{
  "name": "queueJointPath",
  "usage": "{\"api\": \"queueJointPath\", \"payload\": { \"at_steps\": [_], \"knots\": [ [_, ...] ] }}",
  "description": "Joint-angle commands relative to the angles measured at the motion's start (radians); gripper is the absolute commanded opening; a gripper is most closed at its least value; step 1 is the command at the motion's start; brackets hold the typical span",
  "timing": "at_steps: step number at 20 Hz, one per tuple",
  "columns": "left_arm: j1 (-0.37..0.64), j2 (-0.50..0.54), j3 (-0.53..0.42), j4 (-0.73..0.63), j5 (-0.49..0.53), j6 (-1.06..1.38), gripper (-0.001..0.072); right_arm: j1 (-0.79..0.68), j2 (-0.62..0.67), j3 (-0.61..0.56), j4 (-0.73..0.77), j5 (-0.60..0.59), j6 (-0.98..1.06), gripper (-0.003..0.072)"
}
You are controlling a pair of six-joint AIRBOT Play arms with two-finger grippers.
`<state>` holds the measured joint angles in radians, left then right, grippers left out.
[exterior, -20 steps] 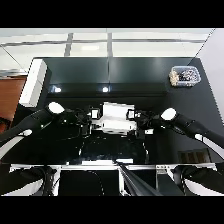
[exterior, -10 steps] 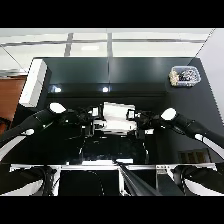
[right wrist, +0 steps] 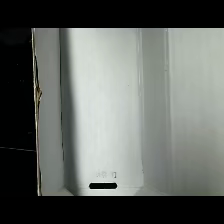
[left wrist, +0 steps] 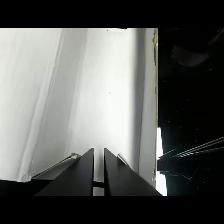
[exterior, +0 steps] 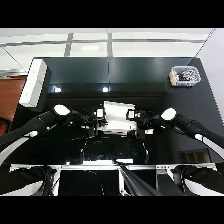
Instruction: Fold the box and place the chain.
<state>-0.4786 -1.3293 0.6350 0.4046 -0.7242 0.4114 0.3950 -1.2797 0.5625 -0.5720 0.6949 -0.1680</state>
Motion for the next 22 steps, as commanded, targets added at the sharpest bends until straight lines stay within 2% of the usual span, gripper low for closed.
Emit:
{"api": "queueJointPath", "payload": {
  "at_steps": [1, 2, 3, 4, 5, 7, 8, 9, 12, 14, 18, 20, 22],
  "knots": [
    [-0.003, 0.0, 0.001, 0.002, 0.011, -0.003, 0.0258, 0.0, -0.001, 0.001, -0.002, 0.001, -0.002, 0.001],
    [-0.003, 0.0, 0.001, 0.002, 0.011, -0.003, 0.0455, 0.0, -0.001, 0.001, -0.002, 0.001, -0.002, 0.001],
    [-0.003, 0.0, 0.001, 0.002, 0.01, -0.003, 0.0463, 0.0, -0.001, 0.001, -0.002, 0.001, -0.002, 0.001],
    [-0.003, 0.0, 0.001, 0.002, 0.01, -0.003, 0.0234, 0.0, -0.001, 0.001, -0.002, 0.001, -0.002, 0.001],
    [-0.003, 0.0, 0.001, 0.003, 0.01, -0.003, 0.0084, 0.0, -0.001, 0.001, -0.002, 0.001, -0.002, 0.001],
    [-0.003, 0.0, 0.001, 0.002, 0.01, -0.004, 0.0347, 0.0, -0.001, 0.001, -0.002, 0.001, -0.002, 0.001],
    [-0.002, 0.0, 0.001, 0.003, 0.009, -0.004, 0.0206, 0.0, -0.001, 0.001, -0.002, 0.001, -0.002, 0.001],
    [0.001, 0.004, 0.001, 0.006, 0.008, -0.006, 0.0031, 0.0, -0.001, 0.001, -0.002, 0.001, -0.002, 0.0009],
    [0.061, 0.069, 0.001, 0.06, -0.04, -0.214, 0.0028, 0.0, -0.001, 0.001, -0.002, 0.001, -0.002, 0.001],
    [0.142, 0.143, 0.001, 0.159, -0.047, -0.416, 0.0027, 0.0, -0.001, 0.001, -0.002, 0.001, -0.002, 0.0009],
    [0.386, 0.257, 0.0, 0.224, -0.116, -0.963, 0.0027, 0.0, -0.001, 0.001, -0.002, 0.001, -0.002, 0.001],
    [0.536, 0.248, -0.002, 0.224, -0.19, -1.204, 0.0027, 0.0, -0.001, 0.001, -0.002, 0.001, -0.002, 0.001],
    [0.653, 0.196, -0.003, 0.222, -0.296, -1.378, 0.0027, 0.0, -0.001, 0.001, -0.002, 0.001, -0.002, 0.001]
  ]
}}
